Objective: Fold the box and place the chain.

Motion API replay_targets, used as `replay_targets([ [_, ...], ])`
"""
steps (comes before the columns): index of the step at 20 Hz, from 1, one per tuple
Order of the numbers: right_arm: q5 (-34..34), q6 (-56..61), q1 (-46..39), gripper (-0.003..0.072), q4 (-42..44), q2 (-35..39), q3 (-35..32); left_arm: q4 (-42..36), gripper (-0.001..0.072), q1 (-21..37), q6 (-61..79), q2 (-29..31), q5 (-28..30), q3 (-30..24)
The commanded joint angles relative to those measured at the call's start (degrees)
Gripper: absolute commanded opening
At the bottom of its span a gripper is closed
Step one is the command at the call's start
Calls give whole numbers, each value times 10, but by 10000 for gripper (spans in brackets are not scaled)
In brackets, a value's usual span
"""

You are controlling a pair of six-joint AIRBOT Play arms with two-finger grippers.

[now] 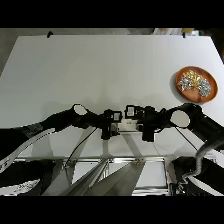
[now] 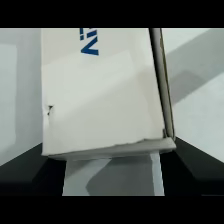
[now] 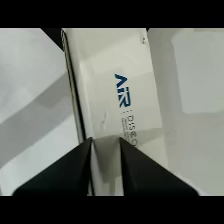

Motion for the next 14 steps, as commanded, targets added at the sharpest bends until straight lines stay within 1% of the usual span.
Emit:
replay_targets([
  [1, 31, -3, 0, 266, 17, 2, -3, -1, 271, 1, -3, 0, 10, 0],
  [2, 33, -3, 0, 286, 20, 5, -3, -1, 271, 1, -3, 0, 10, 0],
  [5, 32, -4, 0, 294, 44, 26, -2, -1, 271, 0, -3, 0, 10, 0],
  [8, 32, -4, 0, 286, 48, 41, -2, -1, 271, 0, -3, 0, 10, 0],
  [9, 32, -4, 0, 202, 48, 40, -2, -1, 271, 1, -3, 0, 10, 0],
  [10, 31, -4, 0, 73, 48, 39, -2, -1, 271, 0, -3, 0, 10, 0],
  [11, 27, -4, -1, 28, 47, 36, -2, -1, 271, 1, -3, 0, 10, 0],
  [14, 24, 3, -29, 12, 48, 16, -2, -1, 271, 1, -3, 0, 10, 0],
])
